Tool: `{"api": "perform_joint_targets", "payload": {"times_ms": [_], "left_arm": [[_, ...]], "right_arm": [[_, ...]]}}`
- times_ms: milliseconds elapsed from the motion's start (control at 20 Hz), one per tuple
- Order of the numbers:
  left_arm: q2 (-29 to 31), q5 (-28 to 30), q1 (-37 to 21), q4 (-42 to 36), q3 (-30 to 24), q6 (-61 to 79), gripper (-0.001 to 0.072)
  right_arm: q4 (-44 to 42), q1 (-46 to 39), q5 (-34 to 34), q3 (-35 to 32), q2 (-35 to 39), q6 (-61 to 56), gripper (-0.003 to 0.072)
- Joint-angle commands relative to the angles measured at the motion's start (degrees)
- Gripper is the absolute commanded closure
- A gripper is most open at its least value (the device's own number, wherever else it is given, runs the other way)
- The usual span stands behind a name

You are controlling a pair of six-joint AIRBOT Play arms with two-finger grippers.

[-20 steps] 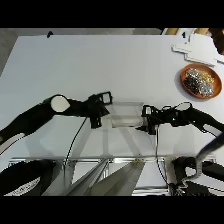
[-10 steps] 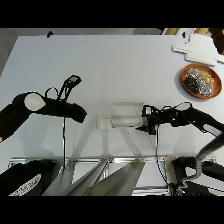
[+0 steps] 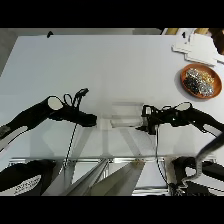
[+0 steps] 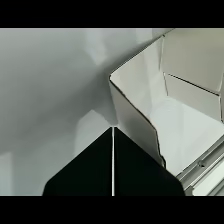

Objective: Fold the box and place the chain.

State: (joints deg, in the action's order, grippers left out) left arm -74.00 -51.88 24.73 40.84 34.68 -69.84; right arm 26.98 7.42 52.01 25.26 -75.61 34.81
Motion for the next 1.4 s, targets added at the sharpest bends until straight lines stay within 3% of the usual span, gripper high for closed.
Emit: {"api": "perform_joint_targets", "payload": {"times_ms": [0,200,400,450,550,900,1000,1350], "left_arm": [[-2.25,1.77,2.05,-4.48,-0.11,1.27,0.0703],[-1.25,1.77,2.12,-5.33,-0.07,1.27,0.0703],[3.96,2.43,2.84,-5.86,0.22,1.29,0.0697],[4.42,2.03,3.21,-6.25,0.46,1.27,0.0677],[4.42,2.05,4.37,-6.56,0.74,1.27,0.0500],[3.63,3.43,6.51,-6.71,2.86,1.22,0.0474],[2.12,4.09,7.61,-5.97,3.67,1.20,0.0302],[-1.66,3.72,11.67,-1.11,9.35,-3.91,0.0287]], "right_arm": [[-0.02,0.02,0.02,0.02,0.02,-0.02,0.0343],[-0.02,0.02,0.02,0.02,0.00,-0.02,0.0343],[-0.02,0.02,0.02,0.02,0.02,-0.02,0.0343],[-0.02,0.02,0.02,0.02,0.02,-0.02,0.0343],[-0.02,0.02,0.04,0.02,0.00,-0.02,0.0343],[0.00,0.02,0.04,0.02,0.00,-0.02,0.0343],[-0.02,0.02,0.04,0.02,0.02,-0.02,0.0343],[-0.02,0.02,0.02,0.02,0.02,-0.02,0.0343]]}}
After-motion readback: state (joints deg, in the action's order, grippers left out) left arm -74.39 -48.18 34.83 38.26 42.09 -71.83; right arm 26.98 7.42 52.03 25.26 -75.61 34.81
